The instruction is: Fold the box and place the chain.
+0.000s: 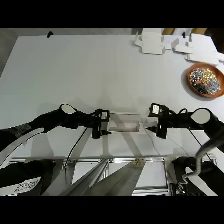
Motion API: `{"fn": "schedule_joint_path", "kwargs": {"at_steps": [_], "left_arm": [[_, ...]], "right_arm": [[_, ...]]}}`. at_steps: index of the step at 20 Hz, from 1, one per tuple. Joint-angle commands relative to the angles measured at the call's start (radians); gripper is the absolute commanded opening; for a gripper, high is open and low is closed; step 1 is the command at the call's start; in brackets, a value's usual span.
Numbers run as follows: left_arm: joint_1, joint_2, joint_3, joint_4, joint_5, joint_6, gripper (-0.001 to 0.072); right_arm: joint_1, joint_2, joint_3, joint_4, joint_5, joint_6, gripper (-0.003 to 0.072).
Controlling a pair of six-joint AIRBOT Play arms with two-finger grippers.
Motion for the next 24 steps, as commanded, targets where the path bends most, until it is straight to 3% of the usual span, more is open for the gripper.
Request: {"fn": "schedule_joint_path", "kwargs": {"at_steps": [1, 3, 5, 9, 13, 16, 19, 24], "left_arm": [[0.001, 0.001, 0.000, 0.000, 0.001, 0.000, 0.0255], [0.001, 0.001, 0.000, 0.000, 0.001, 0.000, 0.0255], [0.001, 0.001, 0.000, 0.000, 0.001, 0.000, 0.0255], [0.001, 0.001, 0.000, 0.000, 0.001, 0.000, 0.0255], [0.001, 0.001, 0.000, 0.000, 0.001, 0.000, 0.0255], [0.001, 0.001, 0.000, 0.000, 0.001, 0.000, 0.0255], [0.001, 0.001, 0.000, 0.000, 0.001, 0.000, 0.0255], [0.001, 0.001, 0.000, 0.000, 0.001, 0.000, 0.0255]], "right_arm": [[0.031, 0.093, 0.001, 0.023, 0.101, 0.042, 0.0154], [0.079, 0.125, 0.001, 0.111, 0.125, 0.014, 0.0035], [0.134, 0.119, 0.001, 0.262, 0.100, -0.037, 0.0021], [0.187, -0.028, 0.018, 0.599, -0.113, -0.094, 0.0019], [0.186, -0.277, 0.106, 0.618, -0.254, -0.012, 0.0020], [0.186, -0.395, 0.121, 0.573, -0.311, 0.103, 0.0020], [0.186, -0.406, 0.121, 0.418, -0.292, 0.249, 0.0020], [0.089, -0.253, 0.124, 0.407, -0.170, 0.304, 0.0020]]}}
